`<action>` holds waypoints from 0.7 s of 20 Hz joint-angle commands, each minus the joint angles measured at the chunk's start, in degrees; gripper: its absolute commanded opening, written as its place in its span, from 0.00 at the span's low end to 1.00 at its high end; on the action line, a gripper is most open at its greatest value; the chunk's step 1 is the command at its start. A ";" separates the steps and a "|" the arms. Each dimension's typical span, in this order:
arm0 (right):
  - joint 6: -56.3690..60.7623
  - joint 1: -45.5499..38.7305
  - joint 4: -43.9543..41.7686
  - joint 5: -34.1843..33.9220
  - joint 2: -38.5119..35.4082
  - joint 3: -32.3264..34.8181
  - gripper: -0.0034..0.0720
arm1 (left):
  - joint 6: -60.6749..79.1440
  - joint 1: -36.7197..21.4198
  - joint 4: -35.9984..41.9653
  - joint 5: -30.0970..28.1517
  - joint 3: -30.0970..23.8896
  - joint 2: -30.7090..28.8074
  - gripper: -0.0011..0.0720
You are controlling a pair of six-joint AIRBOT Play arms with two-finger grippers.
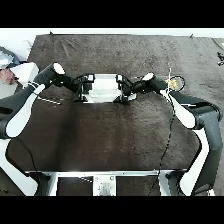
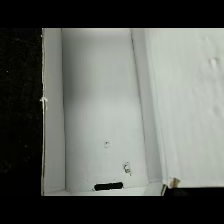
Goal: Fold the box and place the chain.
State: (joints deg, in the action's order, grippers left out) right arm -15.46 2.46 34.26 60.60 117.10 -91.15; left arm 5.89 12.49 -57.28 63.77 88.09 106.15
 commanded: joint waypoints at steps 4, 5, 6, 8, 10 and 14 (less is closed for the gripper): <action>0.02 -0.02 0.00 0.00 0.00 -0.02 0.76 | 0.15 0.92 2.51 -3.19 -0.92 0.04 0.93; 0.02 -0.02 0.00 0.00 0.00 -0.02 0.76 | 0.15 0.92 3.52 -2.58 -0.92 0.04 0.93; 0.02 -0.02 0.00 0.00 0.00 -0.02 0.76 | 0.15 0.92 4.04 -1.92 -0.92 0.04 0.92; 0.02 -0.02 -0.02 0.00 0.00 -0.02 0.76 | 0.09 0.92 4.07 -1.53 -0.92 0.04 0.92; 0.02 -0.02 -0.02 0.00 0.00 -0.02 0.76 | -0.07 0.92 3.98 -1.31 -0.92 0.04 0.72; 0.02 -0.02 0.00 0.00 0.00 -0.02 0.76 | -1.29 0.92 3.69 -1.22 -0.92 0.04 0.65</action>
